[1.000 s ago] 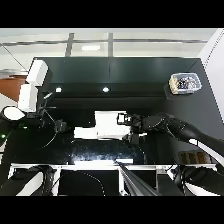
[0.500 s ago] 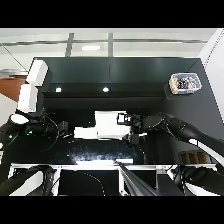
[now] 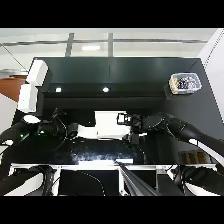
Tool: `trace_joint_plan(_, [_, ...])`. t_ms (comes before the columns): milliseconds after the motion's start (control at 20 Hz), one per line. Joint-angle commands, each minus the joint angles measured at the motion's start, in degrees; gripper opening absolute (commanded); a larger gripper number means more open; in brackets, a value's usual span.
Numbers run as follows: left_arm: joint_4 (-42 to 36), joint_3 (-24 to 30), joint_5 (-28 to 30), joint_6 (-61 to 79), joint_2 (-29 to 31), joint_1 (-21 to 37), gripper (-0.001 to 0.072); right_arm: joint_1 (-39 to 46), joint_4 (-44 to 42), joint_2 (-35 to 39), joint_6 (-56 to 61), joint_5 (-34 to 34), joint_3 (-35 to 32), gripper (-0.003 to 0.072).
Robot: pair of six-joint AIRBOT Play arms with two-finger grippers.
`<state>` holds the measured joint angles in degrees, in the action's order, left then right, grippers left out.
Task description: Fold the box and place the chain.
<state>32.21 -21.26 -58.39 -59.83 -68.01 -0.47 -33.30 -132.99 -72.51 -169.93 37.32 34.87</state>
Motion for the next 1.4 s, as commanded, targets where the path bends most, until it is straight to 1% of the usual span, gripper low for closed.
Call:
trace_joint_plan(0, [-1.3,-1.6,-0.2,3.1,-0.1,-1.6,0.0687,0.0,0.0,0.0,0.0,0.0,0.0,0.0470])
trace_joint_plan(50, [-1.3,-2.4,-1.4,3.1,-0.1,-1.6,0.0710,0.0,0.0,0.0,0.0,0.0,0.0,0.0471])
trace_joint_plan(250, [-1.7,-5.4,-5.0,2.5,0.0,-1.9,0.0705,0.0,0.0,0.0,0.0,0.0,0.0,0.0470])
trace_joint_plan(400, [-1.6,-7.3,-4.7,0.3,0.5,-4.9,0.0704,0.0,0.0,0.0,0.0,0.0,0.0,0.0470])
trace_joint_plan(550, [-0.9,-8.5,-1.5,-3.1,2.3,-9.2,0.0702,0.0,0.0,0.0,0.0,0.0,0.0,0.0470])
trace_joint_plan(600, [-0.3,-8.5,0.1,-4.6,2.8,-10.5,0.0680,0.0,0.0,0.0,0.0,0.0,0.0,0.0470])
trace_joint_plan(750, [1.3,-8.6,3.2,-7.1,3.0,-14.0,0.0679,0.0,0.0,0.0,0.0,0.0,0.0,0.0470])
trace_joint_plan(950, [7.8,-8.7,8.4,-15.8,3.1,-19.9,0.0679,0.0,0.0,0.0,0.0,0.0,0.0,0.0471])
trace_joint_plan(1150, [9.4,-9.1,12.5,-20.2,3.0,-23.9,0.0679,0.0,0.0,0.0,0.0,0.0,0.0,0.0470])
trace_joint_plan(1250, [10.0,-9.8,13.6,-22.1,3.0,-25.0,0.0679,0.0,0.0,0.0,0.0,0.0,0.0,0.0470])
trace_joint_plan(1350, [15.0,-11.5,13.4,-27.9,3.0,-26.3,0.0667,0.0,0.0,0.0,0.1,0.0,0.0,0.0470])
